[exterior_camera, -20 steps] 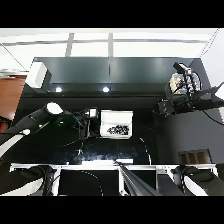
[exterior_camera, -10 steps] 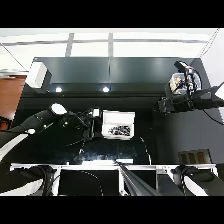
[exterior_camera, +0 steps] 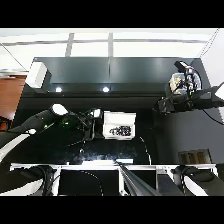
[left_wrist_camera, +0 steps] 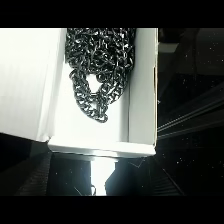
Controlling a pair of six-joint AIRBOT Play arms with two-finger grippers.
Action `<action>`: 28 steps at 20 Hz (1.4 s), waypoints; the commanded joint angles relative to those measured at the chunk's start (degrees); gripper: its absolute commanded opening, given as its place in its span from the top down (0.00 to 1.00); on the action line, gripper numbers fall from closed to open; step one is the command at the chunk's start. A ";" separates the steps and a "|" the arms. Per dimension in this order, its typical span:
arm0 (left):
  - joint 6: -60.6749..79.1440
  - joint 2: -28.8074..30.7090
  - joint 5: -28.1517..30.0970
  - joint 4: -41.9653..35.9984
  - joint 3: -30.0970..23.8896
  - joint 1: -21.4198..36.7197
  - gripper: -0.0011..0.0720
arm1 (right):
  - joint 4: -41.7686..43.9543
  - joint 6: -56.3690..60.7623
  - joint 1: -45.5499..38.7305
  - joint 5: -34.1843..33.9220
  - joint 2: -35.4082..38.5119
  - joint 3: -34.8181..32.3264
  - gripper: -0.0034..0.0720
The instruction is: Fold the box and place the chain.
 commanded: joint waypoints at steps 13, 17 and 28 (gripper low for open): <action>-0.07 -0.04 -0.13 0.04 0.04 -0.33 0.02 | 0.00 0.02 0.02 -0.66 0.07 -0.02 0.51; -0.39 -0.04 0.70 0.70 0.04 -1.68 0.02 | 0.00 0.02 0.02 -0.68 0.07 -0.02 0.51; -2.62 -0.04 3.45 0.87 0.17 -3.08 0.02 | 0.02 0.02 0.02 -0.87 0.07 -0.02 0.51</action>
